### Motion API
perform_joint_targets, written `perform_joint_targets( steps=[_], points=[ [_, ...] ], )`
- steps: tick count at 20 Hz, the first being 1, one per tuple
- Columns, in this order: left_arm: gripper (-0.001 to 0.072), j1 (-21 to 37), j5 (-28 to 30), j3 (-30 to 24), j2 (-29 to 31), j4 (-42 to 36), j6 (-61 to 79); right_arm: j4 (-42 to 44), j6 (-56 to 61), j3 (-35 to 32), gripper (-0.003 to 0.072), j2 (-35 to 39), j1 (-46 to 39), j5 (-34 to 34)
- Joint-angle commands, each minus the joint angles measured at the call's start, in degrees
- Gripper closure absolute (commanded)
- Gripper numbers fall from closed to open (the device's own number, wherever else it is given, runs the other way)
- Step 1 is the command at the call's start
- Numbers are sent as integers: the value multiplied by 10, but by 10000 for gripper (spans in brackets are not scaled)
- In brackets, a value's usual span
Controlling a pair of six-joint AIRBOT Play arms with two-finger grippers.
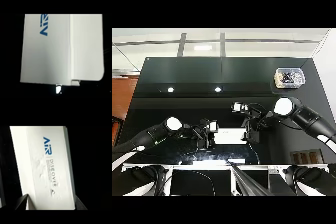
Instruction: Fold the box and place the chain.
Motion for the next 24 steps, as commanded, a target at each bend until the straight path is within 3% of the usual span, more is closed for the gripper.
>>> perform_joint_targets(
  steps=[1, 8, 10, 22, 24],
  points=[
    [436, 0, 0, 0, 0, 0, 0, -12, 3, 0, -34, 2, 9, -34],
    [435, 0, 0, 0, 0, 0, 0, -12, 3, 0, -34, 26, 9, -35],
    [435, 0, 0, 0, 0, 0, 0, -11, 5, 0, 187, 26, 12, -28],
    [420, 0, 0, 0, 0, 0, 0, -14, 34, 0, 190, 26, 30, -34],
    [420, 0, 0, 0, 0, 0, 0, -14, 34, 0, 251, 26, 30, -34]
  ],
)
